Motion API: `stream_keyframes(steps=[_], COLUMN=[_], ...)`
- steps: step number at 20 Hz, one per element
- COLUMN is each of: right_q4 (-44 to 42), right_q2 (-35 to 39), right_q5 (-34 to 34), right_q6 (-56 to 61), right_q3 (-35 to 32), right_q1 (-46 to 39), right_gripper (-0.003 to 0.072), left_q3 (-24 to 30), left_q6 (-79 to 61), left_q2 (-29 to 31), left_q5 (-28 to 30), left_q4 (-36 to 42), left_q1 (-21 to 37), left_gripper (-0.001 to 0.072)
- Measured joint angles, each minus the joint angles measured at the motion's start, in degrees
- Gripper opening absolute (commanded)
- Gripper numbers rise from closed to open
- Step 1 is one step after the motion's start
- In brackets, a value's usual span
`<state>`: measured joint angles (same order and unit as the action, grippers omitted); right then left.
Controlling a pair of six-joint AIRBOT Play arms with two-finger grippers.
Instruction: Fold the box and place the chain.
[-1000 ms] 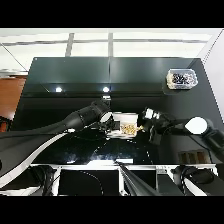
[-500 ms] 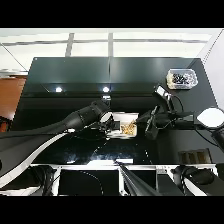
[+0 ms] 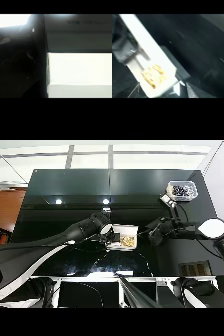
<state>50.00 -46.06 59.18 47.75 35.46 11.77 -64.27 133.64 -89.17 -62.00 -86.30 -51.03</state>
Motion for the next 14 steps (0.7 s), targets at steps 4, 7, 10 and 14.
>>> stream_keyframes(steps=[4, 7, 10, 14], right_q4=[1.9, 2.2, 2.3, 2.3], right_q2=[0.0, 0.0, 0.0, 0.0], right_q5=[3.0, 3.6, 3.5, 2.6], right_q6=[1.0, 1.4, 1.5, 1.5], right_q3=[0.0, 0.0, 0.0, 0.0], right_q1=[-7.0, -11.0, -13.0, -14.0], right_gripper=[0.0678, 0.0678, 0.0678, 0.0678], left_q3=[-0.5, -1.3, -2.2, -5.6], left_q6=[-0.2, -0.4, -0.3, -3.3], left_q2=[-0.3, -0.4, -0.3, 0.4], left_q5=[-1.2, -3.0, -3.8, -7.8], left_q4=[-0.1, -0.4, -0.5, -1.4], left_q1=[0.0, 0.0, 0.0, -0.2], left_gripper=[0.0034, 0.0307, 0.0574, 0.0573])
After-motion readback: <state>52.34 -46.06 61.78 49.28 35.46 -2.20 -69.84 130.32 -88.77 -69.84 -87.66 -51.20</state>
